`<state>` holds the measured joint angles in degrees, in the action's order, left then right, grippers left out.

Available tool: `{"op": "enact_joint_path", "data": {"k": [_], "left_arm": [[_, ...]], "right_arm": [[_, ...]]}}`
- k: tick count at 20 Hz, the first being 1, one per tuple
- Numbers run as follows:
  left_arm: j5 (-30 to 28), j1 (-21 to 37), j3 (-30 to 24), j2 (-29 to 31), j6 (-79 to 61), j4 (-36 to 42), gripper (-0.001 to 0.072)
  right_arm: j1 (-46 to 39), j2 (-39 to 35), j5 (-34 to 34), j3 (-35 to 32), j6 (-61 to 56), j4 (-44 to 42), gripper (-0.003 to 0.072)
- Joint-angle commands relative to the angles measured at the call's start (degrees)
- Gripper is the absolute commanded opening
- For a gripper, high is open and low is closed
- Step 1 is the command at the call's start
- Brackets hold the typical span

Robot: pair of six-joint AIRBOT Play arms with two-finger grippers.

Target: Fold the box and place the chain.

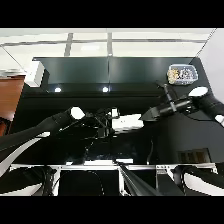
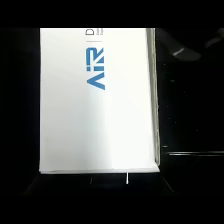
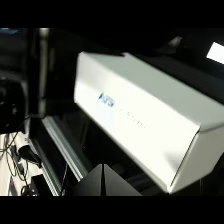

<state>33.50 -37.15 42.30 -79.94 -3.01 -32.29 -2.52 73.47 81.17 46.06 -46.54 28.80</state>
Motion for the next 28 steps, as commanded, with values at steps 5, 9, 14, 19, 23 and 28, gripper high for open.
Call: {"op": "enact_joint_path", "data": {"k": [5, 9, 14, 19, 23, 28], "left_arm": [[1.5, 0.9, 3.1, 6.3, 4.5, -0.6, 0.0717], [1.5, -1.3, 8.5, 5.5, 4.6, 5.0, 0.0713], [9.1, -2.4, 20.3, -6.4, 12.7, 5.3, 0.0711], [11.4, -2.2, 22.5, -12.7, 14.0, 5.1, 0.0711], [12.5, -2.0, 22.5, -13.2, 13.9, 5.1, 0.0711], [13.6, -2.1, 22.5, -13.4, 13.7, 4.1, 0.0711]], "right_arm": [[-15.1, -10.8, 8.5, 2.0, -1.4, 4.3, 0.0015], [-18.8, -12.5, 6.6, 2.0, -2.0, 4.1, 0.0015], [-18.7, -12.6, 6.0, 2.0, -2.1, 4.1, 0.0015], [-18.7, -12.5, 6.0, 2.0, -2.1, 4.2, 0.0015], [-18.7, -12.5, 5.6, 2.0, -2.1, 4.3, 0.0014], [-18.7, -12.5, 5.4, 2.0, -2.1, 4.3, 0.0015]]}}
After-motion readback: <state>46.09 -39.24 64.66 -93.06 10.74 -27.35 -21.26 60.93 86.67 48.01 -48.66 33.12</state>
